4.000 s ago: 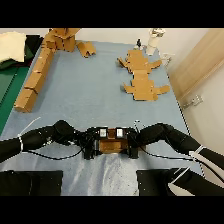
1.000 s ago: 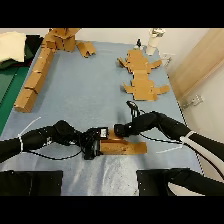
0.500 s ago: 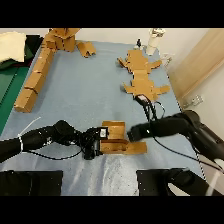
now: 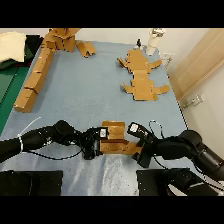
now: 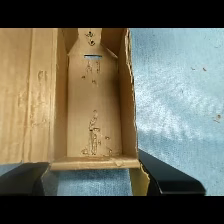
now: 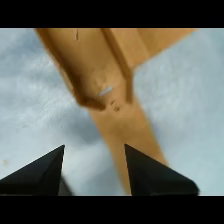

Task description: Fold the box.

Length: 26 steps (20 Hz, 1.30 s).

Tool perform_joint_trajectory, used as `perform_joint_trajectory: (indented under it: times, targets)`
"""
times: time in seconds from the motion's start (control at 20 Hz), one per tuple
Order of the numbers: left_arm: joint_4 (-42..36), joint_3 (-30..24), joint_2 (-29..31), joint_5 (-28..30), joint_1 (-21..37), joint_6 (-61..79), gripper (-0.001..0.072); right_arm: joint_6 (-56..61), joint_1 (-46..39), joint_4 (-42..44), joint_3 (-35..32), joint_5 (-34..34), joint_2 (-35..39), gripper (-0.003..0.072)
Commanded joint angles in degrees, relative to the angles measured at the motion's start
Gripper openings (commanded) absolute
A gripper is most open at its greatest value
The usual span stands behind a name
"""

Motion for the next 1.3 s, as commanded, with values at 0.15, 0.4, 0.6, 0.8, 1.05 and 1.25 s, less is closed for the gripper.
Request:
perform_joint_trajectory:
  times: [0.15,0.4,0.6,0.8,1.05,1.25]
  targets:
    - [0.0,0.02,-0.02,0.0,0.02,0.0,0.052,-18.4,0.59,1.55,-1.88,18.49,-7.78,0.0499]
    - [0.02,0.02,-0.02,0.0,0.02,0.0,0.052,-21.86,1.81,9.09,-1.9,17.81,-9.77,0.0181]
    - [0.0,0.02,-0.02,0.0,0.02,0.0,0.052,-22.14,4.22,9.16,-1.9,19.1,-10.47,0.0136]
    - [0.02,0.02,-0.02,0.0,0.02,0.0,0.052,-22.16,4.52,10.75,-1.9,20.24,-13.33,0.046]
    - [0.02,0.02,-0.02,-0.02,0.02,0.0,0.052,-22.16,4.52,11.32,-1.9,19.8,-15.43,0.0579]
    - [0.0,0.02,-0.02,0.0,0.02,0.0,0.052,-17.59,4.42,6.16,0.2,14.69,-14.23,0.039]
